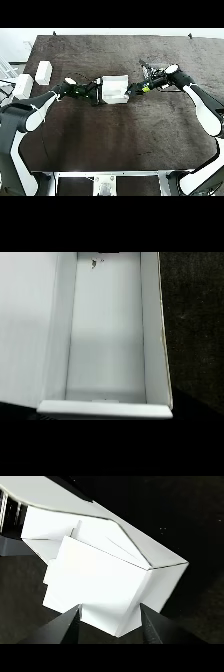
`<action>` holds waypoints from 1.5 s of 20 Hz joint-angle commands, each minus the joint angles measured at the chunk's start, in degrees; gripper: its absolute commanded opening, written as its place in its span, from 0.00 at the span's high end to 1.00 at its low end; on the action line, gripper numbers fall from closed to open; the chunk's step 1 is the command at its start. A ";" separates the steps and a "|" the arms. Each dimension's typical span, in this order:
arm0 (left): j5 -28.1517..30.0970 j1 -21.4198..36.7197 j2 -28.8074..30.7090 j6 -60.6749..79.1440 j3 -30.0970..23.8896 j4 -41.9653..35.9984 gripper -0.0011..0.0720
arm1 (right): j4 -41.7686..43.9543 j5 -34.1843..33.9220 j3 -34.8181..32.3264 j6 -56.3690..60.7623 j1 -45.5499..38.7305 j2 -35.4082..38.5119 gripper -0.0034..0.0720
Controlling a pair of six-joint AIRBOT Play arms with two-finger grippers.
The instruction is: Fold the box and place the chain.
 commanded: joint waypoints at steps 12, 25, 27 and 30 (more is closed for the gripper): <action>0.02 -0.02 0.02 0.02 0.00 0.02 0.26 | -20.04 -4.55 5.09 17.18 7.80 0.00 0.38; 0.02 -0.02 0.00 0.02 0.00 0.02 0.26 | -37.20 -9.97 6.16 35.12 13.77 -0.92 0.37; 0.00 -0.02 0.02 0.02 0.00 0.02 0.26 | -40.87 -9.97 6.19 38.34 14.16 -0.92 0.37; 0.00 -0.02 0.02 0.02 0.00 0.02 0.26 | -43.19 -9.94 6.58 39.58 14.86 -1.09 0.37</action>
